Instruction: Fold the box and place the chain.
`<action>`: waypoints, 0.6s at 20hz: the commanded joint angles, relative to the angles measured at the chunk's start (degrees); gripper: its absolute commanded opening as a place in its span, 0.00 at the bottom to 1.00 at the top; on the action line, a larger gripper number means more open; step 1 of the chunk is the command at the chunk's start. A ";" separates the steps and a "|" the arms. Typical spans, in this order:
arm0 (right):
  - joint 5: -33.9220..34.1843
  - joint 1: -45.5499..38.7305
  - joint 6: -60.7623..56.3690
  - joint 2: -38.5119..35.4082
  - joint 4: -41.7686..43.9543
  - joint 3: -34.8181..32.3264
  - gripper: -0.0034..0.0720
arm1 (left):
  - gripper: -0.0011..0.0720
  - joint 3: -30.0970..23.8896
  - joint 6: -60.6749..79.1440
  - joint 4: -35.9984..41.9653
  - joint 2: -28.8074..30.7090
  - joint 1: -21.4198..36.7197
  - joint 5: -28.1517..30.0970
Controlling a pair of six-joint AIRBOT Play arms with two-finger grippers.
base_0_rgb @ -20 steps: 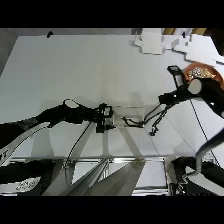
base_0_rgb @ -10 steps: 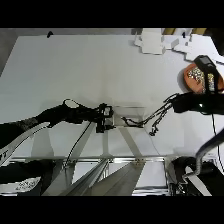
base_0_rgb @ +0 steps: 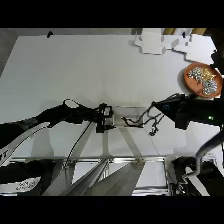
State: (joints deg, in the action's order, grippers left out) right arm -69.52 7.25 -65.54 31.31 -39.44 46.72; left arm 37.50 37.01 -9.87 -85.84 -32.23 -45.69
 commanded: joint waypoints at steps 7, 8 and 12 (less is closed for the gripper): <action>9.40 14.67 3.89 7.30 -6.73 0.02 0.07 | 0.20 -0.02 0.02 -0.02 0.02 0.00 0.02; 9.38 15.58 3.87 8.94 -8.66 0.02 0.07 | 0.20 -0.02 0.02 -0.02 0.02 0.00 0.00; 9.35 18.53 2.27 16.28 -15.63 0.00 0.07 | 0.20 -0.02 0.02 -0.02 0.02 0.00 0.00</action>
State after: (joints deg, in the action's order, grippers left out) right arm -60.64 23.40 -62.19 43.11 -49.15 46.70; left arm 37.50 37.01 -9.87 -85.84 -32.23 -45.69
